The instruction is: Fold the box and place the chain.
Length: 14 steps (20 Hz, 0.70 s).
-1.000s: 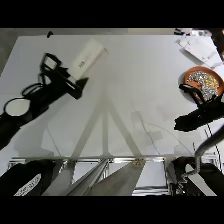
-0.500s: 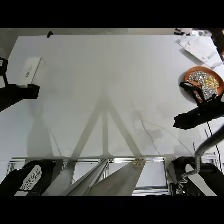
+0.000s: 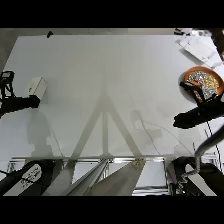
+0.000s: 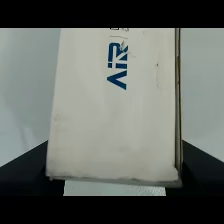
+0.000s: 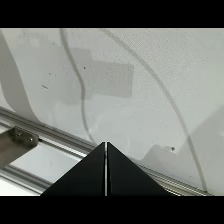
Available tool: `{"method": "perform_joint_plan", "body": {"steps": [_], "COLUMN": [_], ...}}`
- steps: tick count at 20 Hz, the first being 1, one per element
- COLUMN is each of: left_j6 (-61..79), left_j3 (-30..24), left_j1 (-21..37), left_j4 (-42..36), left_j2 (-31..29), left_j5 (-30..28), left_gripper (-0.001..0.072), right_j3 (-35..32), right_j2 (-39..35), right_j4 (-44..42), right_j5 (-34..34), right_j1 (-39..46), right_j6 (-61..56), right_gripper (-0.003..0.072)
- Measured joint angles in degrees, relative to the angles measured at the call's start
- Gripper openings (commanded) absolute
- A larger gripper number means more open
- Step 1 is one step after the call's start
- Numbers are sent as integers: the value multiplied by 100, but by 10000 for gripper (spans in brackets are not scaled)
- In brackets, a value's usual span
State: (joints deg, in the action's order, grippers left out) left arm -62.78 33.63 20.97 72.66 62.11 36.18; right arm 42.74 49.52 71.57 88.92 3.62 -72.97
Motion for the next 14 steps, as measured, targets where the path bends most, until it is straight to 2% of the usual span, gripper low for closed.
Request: {"method": "perform_joint_plan", "body": {"steps": [4, 5, 6, 8, 9, 11, 13, 14], "left_j6": [-13, -22, -22, -22, -24, -22, -22, -20], "left_j3": [0, -2, 0, 0, 0, 0, 0, 0], "left_j1": [13, 13, 13, 13, 13, 13, 13, 13], "left_j4": [7, 13, 24, 28, 26, 37, 22, 20], "left_j2": [439, 533, 597, 682, 706, 732, 743, 741], "left_j5": [24, 35, 42, 83, 87, 120, 155, 166], "left_gripper": [17, 47, 148, 488, 581, 587, 695, 696], "right_j3": [0, 0, 0, 0, 0, 0, 0, 0], "right_j2": [0, 0, 0, 0, 0, 0, 0, 0], "right_j4": [-2, -2, -2, -2, -2, -2, -2, -2], "right_j5": [-13, -13, -13, -9, 4, 13, 33, 57], "right_j1": [0, 0, 0, 0, 0, 0, -2, 0], "right_j6": [-2, -2, -2, -2, -2, -2, -4, -4], "right_gripper": [7, 8, 8, 8, 8, 8, 8, 8]}}
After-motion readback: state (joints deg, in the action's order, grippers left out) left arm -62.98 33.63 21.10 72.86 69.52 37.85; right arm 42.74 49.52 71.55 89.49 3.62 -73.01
